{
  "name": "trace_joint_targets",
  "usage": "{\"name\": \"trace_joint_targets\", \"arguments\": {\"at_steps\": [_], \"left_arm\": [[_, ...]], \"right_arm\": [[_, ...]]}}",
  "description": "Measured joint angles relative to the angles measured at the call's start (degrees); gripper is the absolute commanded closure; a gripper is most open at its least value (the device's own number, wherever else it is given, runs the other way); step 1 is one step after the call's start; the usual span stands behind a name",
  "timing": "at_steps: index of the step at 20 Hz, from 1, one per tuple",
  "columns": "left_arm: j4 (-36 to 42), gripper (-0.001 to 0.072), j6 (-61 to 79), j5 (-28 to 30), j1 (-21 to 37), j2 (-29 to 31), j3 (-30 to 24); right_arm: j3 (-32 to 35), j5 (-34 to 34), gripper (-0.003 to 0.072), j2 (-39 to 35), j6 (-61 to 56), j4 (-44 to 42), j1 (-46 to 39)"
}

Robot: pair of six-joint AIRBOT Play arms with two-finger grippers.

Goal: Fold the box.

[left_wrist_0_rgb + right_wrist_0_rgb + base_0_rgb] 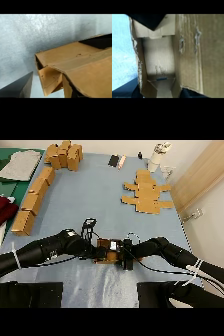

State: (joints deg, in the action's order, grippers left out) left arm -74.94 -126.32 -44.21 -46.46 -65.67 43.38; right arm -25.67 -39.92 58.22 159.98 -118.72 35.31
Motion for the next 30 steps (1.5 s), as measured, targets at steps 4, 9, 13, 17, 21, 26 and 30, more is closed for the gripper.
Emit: {"name": "trace_joint_targets", "arguments": {"at_steps": [4,9,13,17,21,26,30], "left_arm": [[-8.55,0.0181,-9.9,-5.09,-3.74,-2.19,3.69],[-12.9,0.0181,-14.56,-8.22,-6.4,-7.21,8.2],[-14.05,0.019,-15.5,-9.75,-7.32,-11.39,11.61],[-15.23,0.0697,-16.41,-11.96,-7.98,-13.53,13.07],[-15.04,0.0696,-16.85,-12.09,-8.63,-14.03,13.55],[-11.65,0.017,-15.98,-10.45,-8.96,-14.25,14.21],[-10.25,0.0171,-15.37,-13.25,-8.92,-13.03,15.17]], "right_arm": [[0.0,0.0,0.0182,0.0,0.0,0.0,0.0],[0.0,0.0,0.0182,-0.02,0.0,0.0,0.0],[0.0,0.0,0.0182,0.0,0.0,0.0,0.0],[0.04,0.0,0.0182,-0.02,-0.28,-0.17,-0.02],[0.04,-0.07,0.0182,-0.02,-0.22,-0.15,-0.02],[0.0,-0.17,0.0182,-0.11,0.37,0.2,0.02],[0.0,-0.09,0.0182,-0.11,0.17,0.17,0.04]]}}
